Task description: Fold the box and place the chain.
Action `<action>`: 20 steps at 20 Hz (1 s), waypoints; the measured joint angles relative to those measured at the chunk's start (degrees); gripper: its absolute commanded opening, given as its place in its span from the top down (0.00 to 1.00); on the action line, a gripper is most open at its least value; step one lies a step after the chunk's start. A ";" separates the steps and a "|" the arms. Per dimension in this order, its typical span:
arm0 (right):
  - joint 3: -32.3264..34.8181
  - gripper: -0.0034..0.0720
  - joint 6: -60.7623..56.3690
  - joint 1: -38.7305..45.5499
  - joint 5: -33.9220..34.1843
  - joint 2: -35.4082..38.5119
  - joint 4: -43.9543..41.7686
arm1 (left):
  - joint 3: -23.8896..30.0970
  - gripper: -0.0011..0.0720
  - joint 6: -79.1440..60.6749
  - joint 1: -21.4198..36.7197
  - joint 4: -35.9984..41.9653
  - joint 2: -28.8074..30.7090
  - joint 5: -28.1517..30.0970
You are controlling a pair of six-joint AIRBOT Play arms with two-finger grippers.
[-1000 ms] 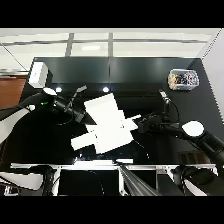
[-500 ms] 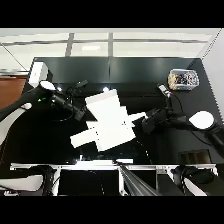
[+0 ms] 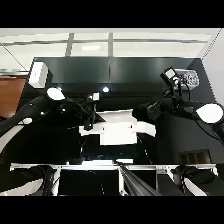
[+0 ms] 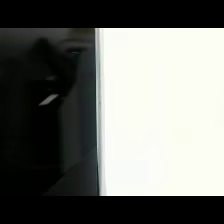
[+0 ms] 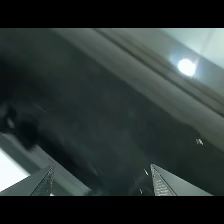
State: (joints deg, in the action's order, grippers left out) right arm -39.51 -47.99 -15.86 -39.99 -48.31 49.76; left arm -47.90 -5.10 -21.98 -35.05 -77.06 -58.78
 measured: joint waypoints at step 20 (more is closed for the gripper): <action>15.72 0.02 19.52 -5.86 1.57 -1.90 2.25 | -0.02 0.95 -6.88 -2.86 -2.16 -6.29 11.08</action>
State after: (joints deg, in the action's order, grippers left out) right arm -23.79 -28.47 -21.71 -38.41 -50.22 52.01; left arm -47.92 -11.99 -24.84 -37.21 -83.35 -47.70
